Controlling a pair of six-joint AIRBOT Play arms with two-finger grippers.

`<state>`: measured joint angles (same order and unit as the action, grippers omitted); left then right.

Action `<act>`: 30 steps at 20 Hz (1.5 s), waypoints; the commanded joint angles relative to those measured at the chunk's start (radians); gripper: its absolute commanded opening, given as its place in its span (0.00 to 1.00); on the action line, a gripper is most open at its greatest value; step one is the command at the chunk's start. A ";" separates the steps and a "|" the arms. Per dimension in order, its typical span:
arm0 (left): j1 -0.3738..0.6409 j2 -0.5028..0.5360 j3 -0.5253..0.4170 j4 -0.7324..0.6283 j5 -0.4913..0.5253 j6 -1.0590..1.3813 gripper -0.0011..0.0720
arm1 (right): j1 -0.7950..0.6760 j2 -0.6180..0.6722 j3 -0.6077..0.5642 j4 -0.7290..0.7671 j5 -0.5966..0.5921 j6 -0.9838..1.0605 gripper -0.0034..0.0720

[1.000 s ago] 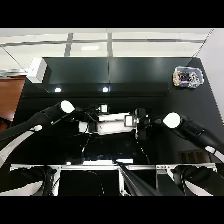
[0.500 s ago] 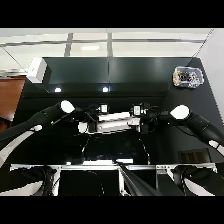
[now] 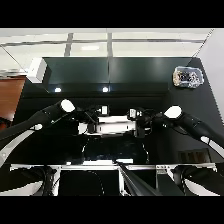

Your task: Fold the box and place the chain.

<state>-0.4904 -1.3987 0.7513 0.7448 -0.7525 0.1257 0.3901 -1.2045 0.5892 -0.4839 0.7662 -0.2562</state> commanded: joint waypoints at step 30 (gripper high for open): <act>0.000 -0.008 0.001 0.006 -0.011 0.002 0.05 | 0.024 -0.100 0.002 -0.059 -0.066 -0.008 0.98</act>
